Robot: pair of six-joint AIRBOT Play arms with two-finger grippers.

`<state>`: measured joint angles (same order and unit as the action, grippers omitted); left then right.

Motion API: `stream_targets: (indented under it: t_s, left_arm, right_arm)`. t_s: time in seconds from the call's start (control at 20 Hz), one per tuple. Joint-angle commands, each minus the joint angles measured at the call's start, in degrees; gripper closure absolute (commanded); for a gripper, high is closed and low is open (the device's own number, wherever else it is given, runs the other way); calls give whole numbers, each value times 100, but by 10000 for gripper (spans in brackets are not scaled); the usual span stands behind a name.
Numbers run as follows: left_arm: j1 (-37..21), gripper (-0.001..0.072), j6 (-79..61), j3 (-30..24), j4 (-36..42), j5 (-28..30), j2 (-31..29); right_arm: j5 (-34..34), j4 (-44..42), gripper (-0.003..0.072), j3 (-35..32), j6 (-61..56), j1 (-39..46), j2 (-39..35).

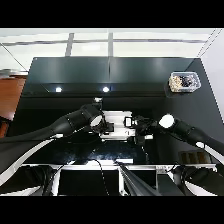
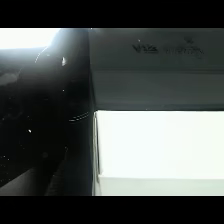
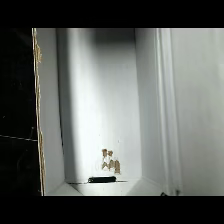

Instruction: Fold the box and place the chain.

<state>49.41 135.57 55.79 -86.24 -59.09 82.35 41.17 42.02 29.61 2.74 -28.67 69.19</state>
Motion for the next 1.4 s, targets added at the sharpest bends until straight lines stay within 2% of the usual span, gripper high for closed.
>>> stream_targets:
  t_s: [0.0,0.15,0.2,0.25,0.3,0.35,0.4,0.8,0.85,0.9,0.95,1.25,1.35]
  left_arm:
    - [-2,239,13,4,-28,2,-15]
    - [-2,242,13,4,-26,9,-4]
    - [0,318,11,4,-17,4,-2]
    - [0,461,11,2,-9,4,-2]
    - [2,486,11,2,-4,13,-2]
    - [0,547,17,4,-4,13,-2]
    - [0,676,9,4,-9,13,-2]
    - [0,680,7,4,-4,-17,-2]
    - [-2,680,-20,4,-7,-59,-2]
    - [-13,680,-22,4,-11,-111,-2]
    - [-24,680,-35,4,-11,-151,-2]
    - [-31,681,-39,4,-26,-164,-9]
    - [-48,681,-190,4,-37,-168,-9]
  right_arm:
    - [37,-2,394,0,0,-4,-4]
    - [42,-2,394,0,0,-4,-4]
    - [42,-2,394,0,0,-4,-4]
    - [42,-2,394,0,0,-4,-4]
    - [42,-2,394,0,0,-4,-4]
    - [42,-2,394,0,0,-4,-4]
    - [48,-2,394,0,-2,-4,-4]
    - [92,-2,393,2,-2,-4,-4]
    - [103,0,346,2,-170,-2,-7]
    - [59,9,140,2,-402,-4,-7]
    - [35,85,-6,9,-546,-2,-15]
    - [763,1727,-5,522,-1606,0,-363]
    - [1167,1871,-5,660,-1602,0,-459]
